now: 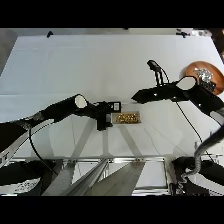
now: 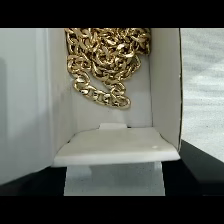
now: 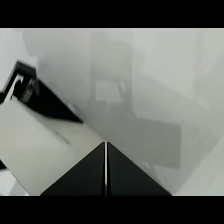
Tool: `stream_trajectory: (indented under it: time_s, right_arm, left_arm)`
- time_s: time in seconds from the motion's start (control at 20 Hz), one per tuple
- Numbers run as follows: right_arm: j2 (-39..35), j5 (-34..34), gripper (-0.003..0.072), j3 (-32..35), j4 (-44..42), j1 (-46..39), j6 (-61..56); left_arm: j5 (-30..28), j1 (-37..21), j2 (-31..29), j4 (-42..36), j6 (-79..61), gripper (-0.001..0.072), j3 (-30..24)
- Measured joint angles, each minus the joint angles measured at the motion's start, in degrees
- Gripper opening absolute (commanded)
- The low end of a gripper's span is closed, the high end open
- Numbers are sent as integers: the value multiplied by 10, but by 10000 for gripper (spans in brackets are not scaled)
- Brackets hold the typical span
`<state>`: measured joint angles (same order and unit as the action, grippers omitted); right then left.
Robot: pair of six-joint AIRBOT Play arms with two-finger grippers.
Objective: Fold the box and place the chain.
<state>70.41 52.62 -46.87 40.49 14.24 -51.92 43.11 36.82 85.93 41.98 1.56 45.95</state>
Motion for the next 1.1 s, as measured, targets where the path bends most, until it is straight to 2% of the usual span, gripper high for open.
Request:
stream_trajectory:
  time_s: [0.3,0.35,0.45,0.8,0.9,1.1]
  right_arm:
    - [-11,47,17,0,77,50,24]
    - [-11,49,58,0,85,56,25]
    - [-13,53,255,0,103,68,28]
    - [-59,67,256,0,182,85,50]
    - [-70,73,303,0,210,99,75]
    - [-78,67,302,0,253,144,139]
  left_arm:
    - [0,0,0,0,0,435,0]
    - [0,0,0,0,0,435,0]
    - [0,0,0,0,0,435,0]
    - [0,0,0,0,0,435,0]
    - [0,0,0,0,0,435,0]
    - [0,0,0,0,0,435,0]
